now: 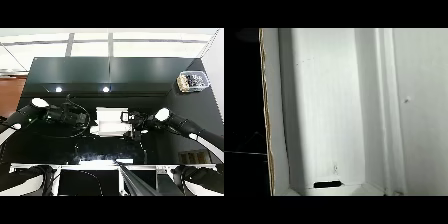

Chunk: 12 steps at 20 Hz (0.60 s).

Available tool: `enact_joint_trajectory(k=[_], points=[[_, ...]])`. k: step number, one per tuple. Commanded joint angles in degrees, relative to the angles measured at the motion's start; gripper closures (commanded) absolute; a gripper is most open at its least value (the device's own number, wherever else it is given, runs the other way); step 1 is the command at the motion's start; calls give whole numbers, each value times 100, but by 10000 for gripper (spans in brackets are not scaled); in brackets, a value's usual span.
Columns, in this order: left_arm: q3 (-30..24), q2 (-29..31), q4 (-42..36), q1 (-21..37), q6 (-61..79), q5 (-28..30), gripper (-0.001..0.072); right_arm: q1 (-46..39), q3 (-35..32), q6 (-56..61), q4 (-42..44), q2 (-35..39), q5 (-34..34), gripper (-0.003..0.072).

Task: Fold the box and place the chain.

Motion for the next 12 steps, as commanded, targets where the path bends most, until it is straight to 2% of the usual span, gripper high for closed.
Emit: enact_joint_trajectory(k=[1, 5, 6, 7, 12], points=[[15, 4, -7, -332, -181, 140, 84, 0, 0, 2, 2, -4, -2, 578], [254, 4, 319, -570, -654, 214, 109, 0, 0, 2, 2, -4, -2, 578], [350, 4, 461, -619, -859, 256, 165, 0, 0, 2, 2, -4, -2, 578], [461, 4, 592, -669, -1032, 273, 173, 0, 0, 2, 2, -4, -2, 578], [931, 4, 1491, -1091, -2155, 376, 174, 0, 0, 2, 2, -4, -4, 578]])
